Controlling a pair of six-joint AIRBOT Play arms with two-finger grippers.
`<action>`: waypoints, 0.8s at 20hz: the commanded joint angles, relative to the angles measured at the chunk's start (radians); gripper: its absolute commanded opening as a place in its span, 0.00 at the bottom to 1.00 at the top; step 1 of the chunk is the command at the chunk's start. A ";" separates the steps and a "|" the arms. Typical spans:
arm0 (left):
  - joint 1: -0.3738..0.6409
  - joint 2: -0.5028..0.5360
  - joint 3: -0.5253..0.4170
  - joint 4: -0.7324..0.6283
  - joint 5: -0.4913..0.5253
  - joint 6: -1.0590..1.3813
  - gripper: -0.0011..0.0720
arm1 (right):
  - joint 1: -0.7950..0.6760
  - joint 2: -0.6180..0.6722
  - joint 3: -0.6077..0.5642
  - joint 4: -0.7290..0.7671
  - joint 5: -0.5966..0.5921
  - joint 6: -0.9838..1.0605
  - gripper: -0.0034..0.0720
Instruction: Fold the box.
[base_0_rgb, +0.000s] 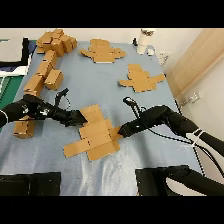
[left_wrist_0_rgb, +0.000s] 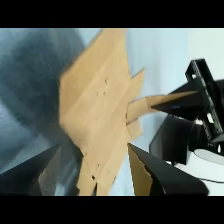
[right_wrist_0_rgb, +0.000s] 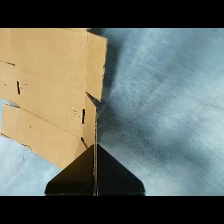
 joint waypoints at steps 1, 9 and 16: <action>-0.001 -0.018 -0.004 -0.014 0.087 0.028 0.88 | 0.020 0.006 -0.001 -0.002 0.010 0.009 0.05; -0.001 -0.160 -0.004 -0.260 -0.152 0.290 0.82 | 0.020 0.006 -0.001 -0.012 0.011 0.009 0.05; 0.010 -0.181 -0.004 -0.185 -0.214 0.290 0.49 | 0.019 0.006 -0.001 -0.020 0.011 0.009 0.05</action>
